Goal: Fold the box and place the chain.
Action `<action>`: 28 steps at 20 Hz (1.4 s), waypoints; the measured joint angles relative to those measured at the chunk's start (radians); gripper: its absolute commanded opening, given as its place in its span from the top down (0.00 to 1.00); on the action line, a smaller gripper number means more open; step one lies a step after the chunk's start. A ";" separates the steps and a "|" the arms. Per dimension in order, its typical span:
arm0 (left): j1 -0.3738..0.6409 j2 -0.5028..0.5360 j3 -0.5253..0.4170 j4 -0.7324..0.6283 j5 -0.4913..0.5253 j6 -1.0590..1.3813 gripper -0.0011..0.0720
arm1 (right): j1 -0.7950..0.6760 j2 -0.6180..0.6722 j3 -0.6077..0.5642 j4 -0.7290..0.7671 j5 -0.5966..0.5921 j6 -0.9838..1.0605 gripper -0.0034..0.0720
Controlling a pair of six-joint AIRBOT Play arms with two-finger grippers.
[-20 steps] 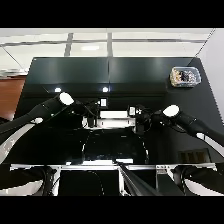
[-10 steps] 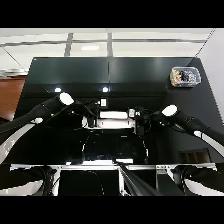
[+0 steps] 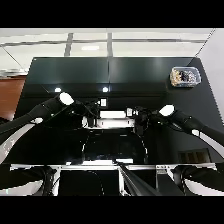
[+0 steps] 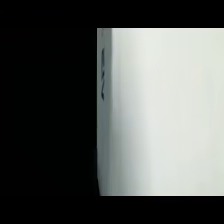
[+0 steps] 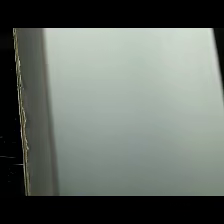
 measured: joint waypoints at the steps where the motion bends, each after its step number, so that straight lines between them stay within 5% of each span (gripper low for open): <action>1: 0.000 0.000 0.000 0.000 0.000 -0.001 0.95 | 0.000 -0.001 0.001 -0.001 -0.001 0.004 0.00; 12: 0.000 0.000 0.000 0.000 -0.004 0.000 0.95 | 0.000 -0.002 0.003 -0.026 0.002 0.027 0.01; 14: 0.000 0.000 0.000 0.000 -0.004 0.000 0.95 | 0.000 -0.002 0.003 -0.031 0.008 0.029 0.18; 17: 0.000 0.000 0.000 0.001 -0.004 0.002 0.94 | 0.000 -0.002 0.003 -0.036 0.011 0.030 0.18; 18: 0.000 0.000 0.000 0.001 -0.004 0.002 0.89 | 0.000 -0.002 0.003 -0.037 0.011 0.030 0.18; 20: 0.000 0.003 0.000 0.000 0.001 0.001 0.37 | 0.000 -0.002 0.003 -0.038 0.011 0.029 0.24; 21: 0.003 0.010 0.000 0.001 0.001 -0.004 0.27 | 0.000 -0.002 0.003 -0.039 0.014 0.029 0.35; 23: 0.012 0.041 0.000 0.018 -0.001 -0.034 0.02 | 0.000 -0.002 0.003 -0.039 0.014 0.029 0.35; 28: 0.082 0.219 0.000 0.276 -0.026 -0.325 0.02 | 0.000 -0.002 0.003 -0.038 0.013 0.028 0.54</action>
